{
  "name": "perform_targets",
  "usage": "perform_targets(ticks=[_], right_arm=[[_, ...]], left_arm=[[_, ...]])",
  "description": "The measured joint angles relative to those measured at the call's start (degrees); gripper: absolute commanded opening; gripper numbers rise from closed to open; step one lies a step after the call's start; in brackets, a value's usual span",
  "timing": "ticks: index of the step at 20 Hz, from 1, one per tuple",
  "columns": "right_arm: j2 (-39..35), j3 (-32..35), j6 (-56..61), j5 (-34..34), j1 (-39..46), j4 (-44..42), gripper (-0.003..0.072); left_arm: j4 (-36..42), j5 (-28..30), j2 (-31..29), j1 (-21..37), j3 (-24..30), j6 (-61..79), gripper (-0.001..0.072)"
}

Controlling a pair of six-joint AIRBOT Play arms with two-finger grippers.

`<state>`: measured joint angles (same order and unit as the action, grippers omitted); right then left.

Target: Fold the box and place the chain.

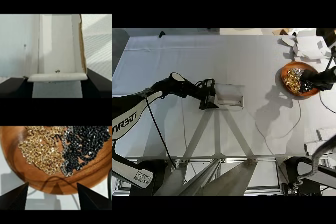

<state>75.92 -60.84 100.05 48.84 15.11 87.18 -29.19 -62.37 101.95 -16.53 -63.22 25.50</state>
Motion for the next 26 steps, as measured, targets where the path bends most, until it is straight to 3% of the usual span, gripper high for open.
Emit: perform_targets(ticks=[7,12,14,17,18,26], right_arm=[[13.6,-7.7,-4.7,-2.3,1.2,-5.7,0.069],[19.1,-11.5,-7.4,-2.8,0.0,-7.1,0.0672],[20.7,-12.0,-8.0,-2.7,-0.5,-7.1,0.05],[22.1,-12.5,-8.4,-3.3,-0.7,-7.5,0.0036],[22.3,-12.7,-8.4,-3.2,-0.8,-7.6,0.001],[18.7,-14.6,-9.0,2.4,-1.0,-4.8,0.0006]], left_arm=[[0.0,0.0,0.0,0.0,0.0,0.0,0.0213],[0.0,0.0,0.0,0.0,0.0,0.0,0.0213],[0.0,0.0,0.0,0.0,0.0,0.0,0.0213],[0.0,0.0,0.0,0.0,0.0,0.0,0.0213],[0.0,0.0,0.0,0.0,0.0,0.0,0.0213],[0.0,0.0,0.0,0.0,0.0,0.0,0.0213]])
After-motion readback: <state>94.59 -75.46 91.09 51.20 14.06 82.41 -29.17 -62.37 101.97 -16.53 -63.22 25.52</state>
